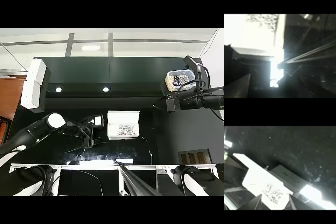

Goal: Fold the box and place the chain.

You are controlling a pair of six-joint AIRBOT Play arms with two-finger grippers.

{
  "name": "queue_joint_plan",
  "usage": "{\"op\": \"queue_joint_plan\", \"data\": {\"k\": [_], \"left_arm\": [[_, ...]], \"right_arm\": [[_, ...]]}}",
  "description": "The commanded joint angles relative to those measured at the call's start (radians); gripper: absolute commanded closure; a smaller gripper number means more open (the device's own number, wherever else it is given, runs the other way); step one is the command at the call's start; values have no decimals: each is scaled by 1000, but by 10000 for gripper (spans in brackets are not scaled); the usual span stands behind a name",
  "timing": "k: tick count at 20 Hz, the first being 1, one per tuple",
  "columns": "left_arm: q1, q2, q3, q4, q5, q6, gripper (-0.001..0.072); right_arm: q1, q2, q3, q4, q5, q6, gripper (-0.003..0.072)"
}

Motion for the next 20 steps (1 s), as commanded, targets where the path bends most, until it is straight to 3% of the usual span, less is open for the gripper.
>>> {"op": "queue_joint_plan", "data": {"k": [1, 4, 20], "left_arm": [[21, -99, 24, -187, 24, 168, 6], [54, -138, 51, -253, -39, 283, 6], [43, -166, 71, -269, -29, 270, 8]], "right_arm": [[0, 1, 1, 4, 2, 0, 278], [0, 0, 1, 5, 2, 0, 278], [0, 1, 1, 6, 2, 0, 278]]}}
